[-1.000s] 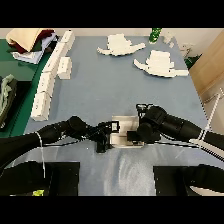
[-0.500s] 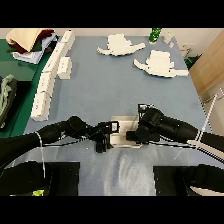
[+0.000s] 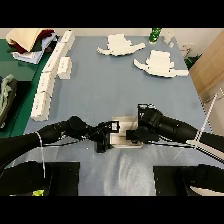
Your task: Fold the box.
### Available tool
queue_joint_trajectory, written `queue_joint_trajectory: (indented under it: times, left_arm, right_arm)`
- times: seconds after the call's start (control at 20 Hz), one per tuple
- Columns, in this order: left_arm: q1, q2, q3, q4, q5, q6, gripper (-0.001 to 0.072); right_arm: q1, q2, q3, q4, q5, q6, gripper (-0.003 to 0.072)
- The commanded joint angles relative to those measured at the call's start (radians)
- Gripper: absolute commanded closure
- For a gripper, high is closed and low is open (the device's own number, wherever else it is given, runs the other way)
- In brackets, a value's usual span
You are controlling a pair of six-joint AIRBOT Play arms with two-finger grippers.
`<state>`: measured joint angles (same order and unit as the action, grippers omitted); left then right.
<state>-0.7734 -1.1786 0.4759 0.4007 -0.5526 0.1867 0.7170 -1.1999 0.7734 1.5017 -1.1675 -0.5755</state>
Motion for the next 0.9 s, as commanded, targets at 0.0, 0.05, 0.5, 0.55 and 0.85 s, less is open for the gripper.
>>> queue_joint_trajectory:
  times: [0.0,0.05,0.5,0.55,0.85]
  left_arm:
    - [0.000,0.000,0.001,0.003,0.001,0.004,0.0238]
    - [0.000,0.000,0.001,0.003,0.001,0.004,0.0238]
    - [0.000,0.000,0.001,0.003,0.001,0.004,0.0238]
    - [0.000,0.000,0.001,0.003,0.001,0.004,0.0238]
    - [0.000,0.000,0.001,0.003,0.001,0.004,0.0238]
  right_arm:
    - [0.001,0.012,0.001,0.010,-0.013,-0.020,0.0341]
    - [0.001,0.021,0.003,0.009,-0.024,-0.020,0.0341]
    - [0.000,0.200,0.115,-0.056,-0.224,-0.084,0.0344]
    - [-0.001,0.227,0.116,-0.076,-0.250,-0.098,0.0390]
    - [-0.211,0.254,0.086,-0.183,-0.304,-0.269,0.0686]
